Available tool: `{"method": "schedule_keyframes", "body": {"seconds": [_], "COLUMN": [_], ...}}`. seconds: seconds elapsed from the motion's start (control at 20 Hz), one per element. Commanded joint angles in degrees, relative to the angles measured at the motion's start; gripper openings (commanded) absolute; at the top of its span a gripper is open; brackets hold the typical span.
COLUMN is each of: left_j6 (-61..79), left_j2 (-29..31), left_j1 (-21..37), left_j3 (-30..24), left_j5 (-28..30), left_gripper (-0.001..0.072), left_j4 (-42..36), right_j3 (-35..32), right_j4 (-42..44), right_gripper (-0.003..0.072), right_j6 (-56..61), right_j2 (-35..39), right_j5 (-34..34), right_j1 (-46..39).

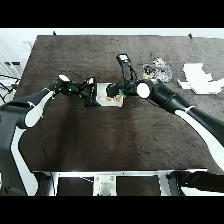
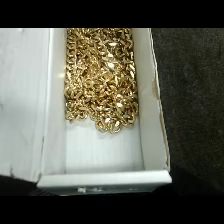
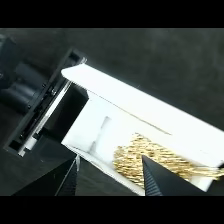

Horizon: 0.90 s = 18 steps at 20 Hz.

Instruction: Fold the box and place the chain.

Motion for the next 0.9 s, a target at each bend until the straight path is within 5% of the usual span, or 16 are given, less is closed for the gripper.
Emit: {"method": "schedule_keyframes", "body": {"seconds": [0.0,0.25,0.4,0.85], "left_j6": [0.00,0.02,0.02,0.02], "left_j2": [0.04,0.04,0.04,0.04], "left_j1": [0.04,0.04,0.04,0.04], "left_j3": [0.02,0.02,0.02,0.02], "left_j5": [0.00,0.04,0.02,0.04], "left_gripper": [0.0469,0.0469,0.0469,0.0469], "left_j4": [0.02,0.02,0.02,0.02], "right_j3": [-0.07,-3.54,-3.15,14.23], "right_j4": [-6.91,-6.49,2.45,21.55], "right_gripper": [0.0477,0.0495,0.0494,0.0492], "right_j6": [-1.20,5.22,2.71,-11.63], "right_j2": [3.37,0.94,-5.55,-26.53], "right_j5": [2.93,-2.21,-6.71,-7.15], "right_j1": [-3.76,-21.03,-28.24,-27.98]}}
